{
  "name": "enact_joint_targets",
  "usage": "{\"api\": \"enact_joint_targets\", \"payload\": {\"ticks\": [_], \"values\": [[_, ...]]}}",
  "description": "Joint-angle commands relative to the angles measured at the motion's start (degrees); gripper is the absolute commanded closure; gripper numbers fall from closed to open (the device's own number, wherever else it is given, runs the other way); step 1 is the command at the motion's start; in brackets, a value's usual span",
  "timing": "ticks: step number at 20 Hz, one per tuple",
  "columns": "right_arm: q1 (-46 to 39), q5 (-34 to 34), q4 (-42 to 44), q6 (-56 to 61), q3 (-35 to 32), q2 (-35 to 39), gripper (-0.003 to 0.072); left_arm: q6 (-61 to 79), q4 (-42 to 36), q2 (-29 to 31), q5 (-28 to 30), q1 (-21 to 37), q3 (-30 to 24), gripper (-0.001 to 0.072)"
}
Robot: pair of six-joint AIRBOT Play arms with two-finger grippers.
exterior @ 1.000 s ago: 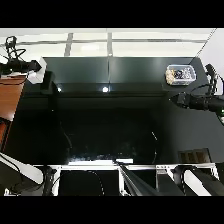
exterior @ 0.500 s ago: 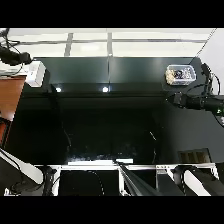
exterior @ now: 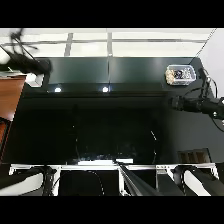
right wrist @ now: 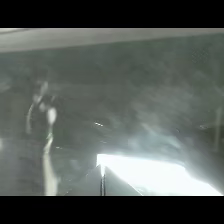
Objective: Fold the box and place the chain.
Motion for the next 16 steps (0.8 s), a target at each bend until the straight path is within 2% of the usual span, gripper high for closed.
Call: {"api": "enact_joint_targets", "payload": {"ticks": [1, 3, 5, 8, 16], "values": [[1.1, -9.2, -7.6, -0.4, -4.6, 0.0, 0.0671, 5.6, 2.1, 19.6, 16.0, -10.5, -29.0, 0.0684], [1.2, -8.0, -8.9, -0.4, -4.6, 0.0, 0.0671, 0.4, 2.2, 26.8, 16.1, -11.0, -36.7, 0.0684], [1.2, -7.0, -8.4, -0.4, -4.6, 0.0, 0.0671, -1.1, 2.2, 31.2, 16.6, -10.7, -39.5, 0.0683], [1.2, -7.0, -8.4, -0.4, -4.6, 0.0, 0.0671, -1.2, 1.9, 33.0, 16.2, -10.5, -39.6, 0.0682], [1.2, -7.0, -8.4, -0.4, -4.6, 0.0, 0.0671, -1.2, 2.0, 32.4, 16.3, -10.6, -39.6, 0.0682]]}}
